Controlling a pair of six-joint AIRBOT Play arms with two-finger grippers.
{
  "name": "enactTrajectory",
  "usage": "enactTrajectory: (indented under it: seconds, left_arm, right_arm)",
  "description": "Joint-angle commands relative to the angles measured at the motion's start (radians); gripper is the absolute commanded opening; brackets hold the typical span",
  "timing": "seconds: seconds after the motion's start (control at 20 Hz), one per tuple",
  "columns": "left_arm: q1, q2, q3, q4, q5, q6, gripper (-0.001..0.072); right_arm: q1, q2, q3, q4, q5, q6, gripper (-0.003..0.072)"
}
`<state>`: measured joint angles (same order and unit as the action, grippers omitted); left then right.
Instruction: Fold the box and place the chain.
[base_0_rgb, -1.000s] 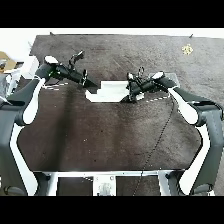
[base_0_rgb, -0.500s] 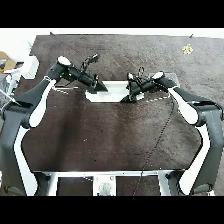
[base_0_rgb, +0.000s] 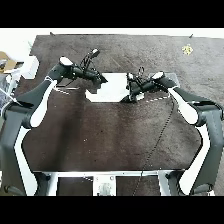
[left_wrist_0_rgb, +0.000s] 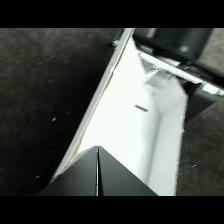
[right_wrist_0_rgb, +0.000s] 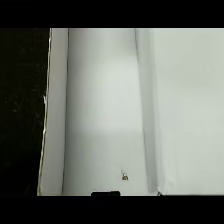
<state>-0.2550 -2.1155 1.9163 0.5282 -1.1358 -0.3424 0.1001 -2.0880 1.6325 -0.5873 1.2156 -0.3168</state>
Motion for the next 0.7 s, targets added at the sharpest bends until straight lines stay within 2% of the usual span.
enactTrajectory:
  seconds: [0.0, 0.2, 0.4, 0.65]
  left_arm:
    - [-0.001, -0.037, 0.000, 0.071, 0.055, -0.024, 0.0010]
    - [-0.001, -0.058, 0.000, 0.073, 0.098, -0.024, 0.0010]
    - [-0.001, -0.058, 0.000, 0.113, 0.047, -0.043, 0.0010]
    - [-0.001, -0.055, 0.001, 0.097, 0.006, -0.050, 0.0010]
  right_arm:
    - [0.000, 0.000, 0.000, 0.000, 0.000, -0.001, 0.0386]
    - [0.000, 0.000, 0.000, 0.000, 0.000, -0.001, 0.0386]
    - [0.000, 0.000, 0.000, 0.000, 0.000, -0.001, 0.0386]
    - [0.000, 0.000, 0.000, 0.000, 0.000, -0.001, 0.0386]
